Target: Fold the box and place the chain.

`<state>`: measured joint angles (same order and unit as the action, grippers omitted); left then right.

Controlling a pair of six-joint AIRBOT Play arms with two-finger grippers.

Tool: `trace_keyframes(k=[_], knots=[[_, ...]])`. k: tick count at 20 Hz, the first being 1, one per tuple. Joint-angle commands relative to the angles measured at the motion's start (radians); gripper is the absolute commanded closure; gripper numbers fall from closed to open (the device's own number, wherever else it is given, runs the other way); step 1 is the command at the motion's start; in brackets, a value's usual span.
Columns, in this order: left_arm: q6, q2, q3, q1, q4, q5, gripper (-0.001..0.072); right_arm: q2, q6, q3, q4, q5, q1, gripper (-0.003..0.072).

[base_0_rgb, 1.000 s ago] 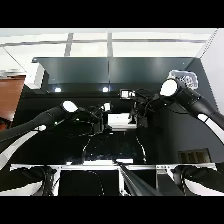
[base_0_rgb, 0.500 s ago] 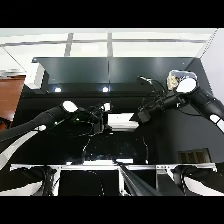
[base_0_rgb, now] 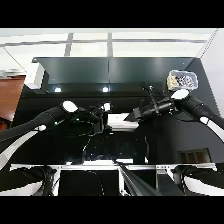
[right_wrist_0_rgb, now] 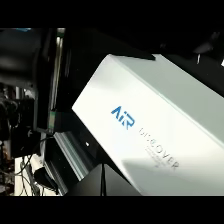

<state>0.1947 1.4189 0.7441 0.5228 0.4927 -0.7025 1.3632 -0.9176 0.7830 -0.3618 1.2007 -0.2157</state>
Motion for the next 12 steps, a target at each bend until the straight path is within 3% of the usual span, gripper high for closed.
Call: trace_keyframes(k=[1, 12], knots=[[0.0, 0.0, 0.001, 0.0, 0.0, 0.0, 0.0323, 0.037, -0.029, -0.005, -0.026, -0.035, -0.003, 0.0671], [0.0, 0.0, 0.001, 0.0, 0.0, 0.0, 0.0323, 0.072, -0.06, -0.005, -0.119, -0.08, -0.003, 0.0671]])
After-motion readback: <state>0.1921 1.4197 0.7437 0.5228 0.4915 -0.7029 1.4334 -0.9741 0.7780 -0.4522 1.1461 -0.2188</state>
